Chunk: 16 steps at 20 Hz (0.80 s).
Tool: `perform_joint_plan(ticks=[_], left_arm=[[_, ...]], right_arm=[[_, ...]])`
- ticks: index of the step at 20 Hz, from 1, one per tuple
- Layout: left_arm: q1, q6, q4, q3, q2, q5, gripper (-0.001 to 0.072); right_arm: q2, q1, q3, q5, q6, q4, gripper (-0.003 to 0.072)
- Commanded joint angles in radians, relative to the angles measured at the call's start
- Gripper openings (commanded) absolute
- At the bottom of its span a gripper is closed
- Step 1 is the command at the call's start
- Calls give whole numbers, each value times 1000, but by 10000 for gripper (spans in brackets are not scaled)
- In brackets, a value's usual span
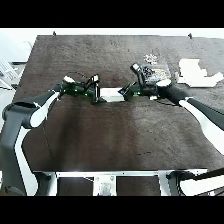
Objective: Fold the box and place the chain.
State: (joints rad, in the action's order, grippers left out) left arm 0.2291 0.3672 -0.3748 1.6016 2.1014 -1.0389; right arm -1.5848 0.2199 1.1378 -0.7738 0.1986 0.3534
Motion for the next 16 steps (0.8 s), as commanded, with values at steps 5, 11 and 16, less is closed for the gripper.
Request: perform_joint_plan(ticks=[5, 11, 16], left_arm=[[-2, -29, -7, 1, -4, -10, 20], [-46, -162, -23, 20, -118, -48, 14], [-210, -279, -76, 20, -363, -27, 14]], right_arm=[[295, -45, -51, -4, 109, -2, 9], [480, -138, -184, -2, 177, -2, 9], [518, -172, -217, -4, 229, -3, 9]])
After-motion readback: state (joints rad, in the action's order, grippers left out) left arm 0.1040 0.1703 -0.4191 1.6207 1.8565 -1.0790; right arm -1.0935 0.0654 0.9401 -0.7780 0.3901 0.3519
